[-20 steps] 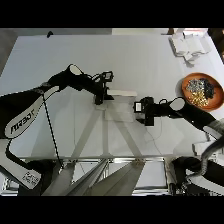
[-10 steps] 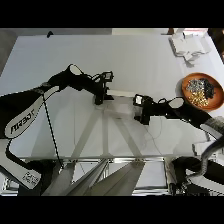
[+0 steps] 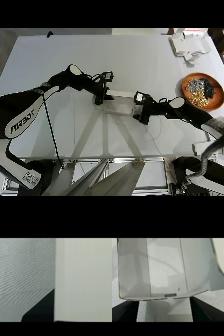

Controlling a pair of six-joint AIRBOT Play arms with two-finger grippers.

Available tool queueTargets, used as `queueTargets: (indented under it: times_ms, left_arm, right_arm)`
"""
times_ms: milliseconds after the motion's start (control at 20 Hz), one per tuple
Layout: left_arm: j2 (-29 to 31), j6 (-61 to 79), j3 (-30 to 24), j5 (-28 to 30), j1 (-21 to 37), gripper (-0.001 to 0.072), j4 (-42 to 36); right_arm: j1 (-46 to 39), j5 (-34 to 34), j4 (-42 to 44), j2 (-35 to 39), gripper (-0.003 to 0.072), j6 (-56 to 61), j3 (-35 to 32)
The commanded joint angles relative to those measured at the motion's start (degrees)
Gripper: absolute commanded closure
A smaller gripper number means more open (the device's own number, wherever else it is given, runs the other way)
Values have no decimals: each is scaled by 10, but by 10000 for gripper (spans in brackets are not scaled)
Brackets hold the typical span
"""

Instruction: Fold the box and place the chain.

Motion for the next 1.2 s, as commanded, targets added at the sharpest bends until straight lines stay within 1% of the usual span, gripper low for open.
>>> queueTargets:
  times_ms: [0, 100, 250, 350, 450, 750, 1150]
  left_arm:
    - [0, 0, 0, 1, 0, 695, 0]
    - [0, 0, 0, 1, 0, 695, 0]
    - [0, 0, 0, 1, 0, 695, 0]
    - [0, 0, 0, 1, 0, 695, 0]
    - [0, 0, 0, 1, 0, 695, 0]
    - [0, 0, 0, 1, 0, 695, 0]
    - [0, 0, 0, 1, 0, 695, 0]
  right_arm:
    - [0, -1, 1, 8, -5, 4, 0]
    - [0, -7, -9, 8, -5, 42, 0]
    - [0, -19, -57, 8, -4, 101, 0]
    - [0, -37, -62, 8, -4, 126, 0]
    - [0, -49, -62, 8, -4, 132, 0]
    - [0, -49, -54, 8, -2, 136, 2]
    - [0, -29, -54, 7, -1, 150, 40]
